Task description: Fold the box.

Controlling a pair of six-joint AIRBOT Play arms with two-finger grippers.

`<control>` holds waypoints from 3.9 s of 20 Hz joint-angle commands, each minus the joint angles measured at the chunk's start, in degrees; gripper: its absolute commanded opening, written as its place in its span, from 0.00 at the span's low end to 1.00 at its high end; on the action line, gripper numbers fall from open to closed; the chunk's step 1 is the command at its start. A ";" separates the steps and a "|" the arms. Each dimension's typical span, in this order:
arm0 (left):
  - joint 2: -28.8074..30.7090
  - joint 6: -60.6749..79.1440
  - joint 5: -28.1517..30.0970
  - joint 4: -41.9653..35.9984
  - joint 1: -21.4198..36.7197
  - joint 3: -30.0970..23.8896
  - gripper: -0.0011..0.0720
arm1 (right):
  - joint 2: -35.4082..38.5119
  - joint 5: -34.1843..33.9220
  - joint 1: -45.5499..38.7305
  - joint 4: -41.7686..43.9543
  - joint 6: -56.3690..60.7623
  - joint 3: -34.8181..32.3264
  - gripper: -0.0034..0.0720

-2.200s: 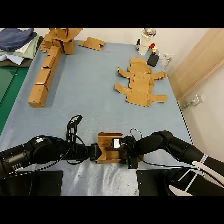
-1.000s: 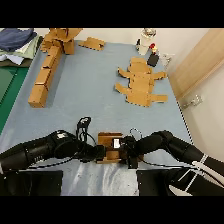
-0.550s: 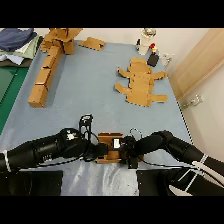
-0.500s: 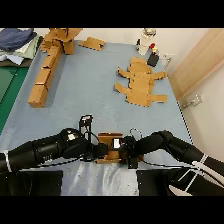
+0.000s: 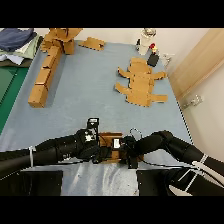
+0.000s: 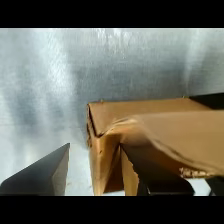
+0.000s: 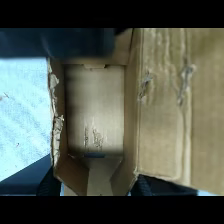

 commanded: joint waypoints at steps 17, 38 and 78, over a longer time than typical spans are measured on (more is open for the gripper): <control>-6.82 1.20 0.26 -2.29 0.02 3.72 0.04 | -0.04 0.02 -0.02 0.00 0.02 0.04 0.73; 4.26 3.58 -6.84 -1.07 3.08 3.72 0.69 | -0.04 0.02 -0.02 0.00 0.02 0.04 0.73; 17.00 168.98 24.37 -73.35 24.76 -29.92 1.00 | -0.04 0.02 -0.02 0.00 0.02 0.04 0.73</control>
